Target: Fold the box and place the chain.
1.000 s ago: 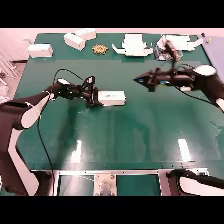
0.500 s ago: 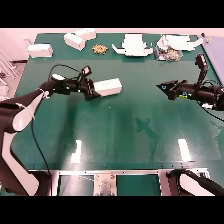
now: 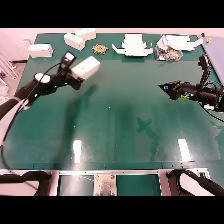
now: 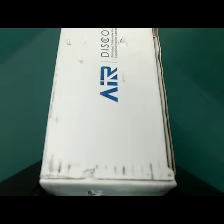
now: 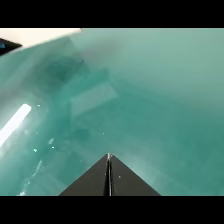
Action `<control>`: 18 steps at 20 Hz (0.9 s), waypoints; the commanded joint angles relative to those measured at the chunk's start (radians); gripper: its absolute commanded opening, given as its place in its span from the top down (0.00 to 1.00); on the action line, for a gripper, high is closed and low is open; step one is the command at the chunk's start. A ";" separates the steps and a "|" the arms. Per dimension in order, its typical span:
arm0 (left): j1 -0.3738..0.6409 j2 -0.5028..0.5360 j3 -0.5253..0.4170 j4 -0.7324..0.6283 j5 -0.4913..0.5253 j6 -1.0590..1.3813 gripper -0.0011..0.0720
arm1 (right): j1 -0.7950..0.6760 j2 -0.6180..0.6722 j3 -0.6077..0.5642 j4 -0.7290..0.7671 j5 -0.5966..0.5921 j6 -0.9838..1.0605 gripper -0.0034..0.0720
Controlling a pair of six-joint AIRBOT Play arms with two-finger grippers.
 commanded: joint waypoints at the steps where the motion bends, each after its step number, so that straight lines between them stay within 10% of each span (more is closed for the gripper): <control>1: 0.003 0.143 -0.190 -0.026 0.563 -0.119 0.96 | 0.000 0.001 0.000 0.001 0.006 0.033 0.94; 12: 0.534 0.103 -0.212 -0.027 0.132 -0.045 0.96 | 0.023 0.000 0.000 0.012 0.014 0.079 0.94; 15: 0.597 0.012 -0.138 -0.027 -0.070 0.063 0.96 | 0.061 0.000 0.000 0.012 0.011 0.081 0.94; 18: 0.597 -0.090 -0.067 -0.023 -0.065 0.069 0.96 | 0.102 0.000 0.000 0.012 -0.015 0.082 0.94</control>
